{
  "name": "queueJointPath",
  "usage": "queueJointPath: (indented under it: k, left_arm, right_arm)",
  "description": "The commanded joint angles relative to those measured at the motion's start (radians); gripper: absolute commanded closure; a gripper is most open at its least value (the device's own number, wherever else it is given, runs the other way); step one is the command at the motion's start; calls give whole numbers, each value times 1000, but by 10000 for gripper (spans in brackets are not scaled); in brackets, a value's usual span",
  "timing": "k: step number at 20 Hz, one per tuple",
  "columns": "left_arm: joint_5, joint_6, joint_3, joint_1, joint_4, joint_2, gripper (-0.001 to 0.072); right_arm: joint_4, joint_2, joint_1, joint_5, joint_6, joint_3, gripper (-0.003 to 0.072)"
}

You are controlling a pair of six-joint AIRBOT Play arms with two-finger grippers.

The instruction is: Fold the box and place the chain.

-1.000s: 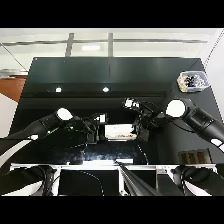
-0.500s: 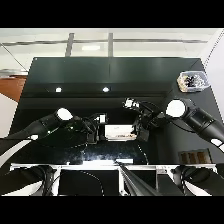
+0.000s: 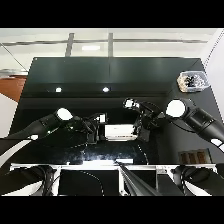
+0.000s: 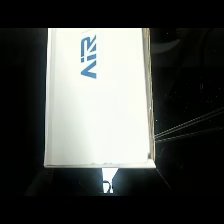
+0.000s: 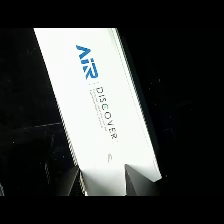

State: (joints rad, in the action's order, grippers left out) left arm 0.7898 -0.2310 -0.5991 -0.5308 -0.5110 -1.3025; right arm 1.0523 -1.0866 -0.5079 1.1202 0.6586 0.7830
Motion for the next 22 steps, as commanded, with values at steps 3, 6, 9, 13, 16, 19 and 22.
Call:
queueJointPath:
  k: [3, 6, 9, 13, 16, 19, 22]
  left_arm:
    - [-1, -1, 0, -1, 0, -1, 212]
    - [-1, -1, 0, -1, 0, -1, 212]
    - [-1, -1, 0, -1, 0, -1, 212]
    - [-1, -1, 0, -1, 0, -1, 212]
    - [-1, -1, 0, -1, 0, -1, 212]
    - [-1, -1, 0, -1, 0, -1, 212]
    - [-1, -1, 0, -1, 0, -1, 212]
  right_arm:
    - [-1, -10, -1, -3, 4, 0, 379]
    - [-4, -14, -1, -3, 4, 0, 378]
    - [-4, -26, -2, -2, 8, 0, 378]
    - [-1, -46, -37, -6, 15, 0, 377]
    - [0, -45, -53, -2, 28, 0, 377]
    - [18, -33, -42, 39, 88, 18, 378]
    - [37, 1, -7, 122, 184, 67, 379]
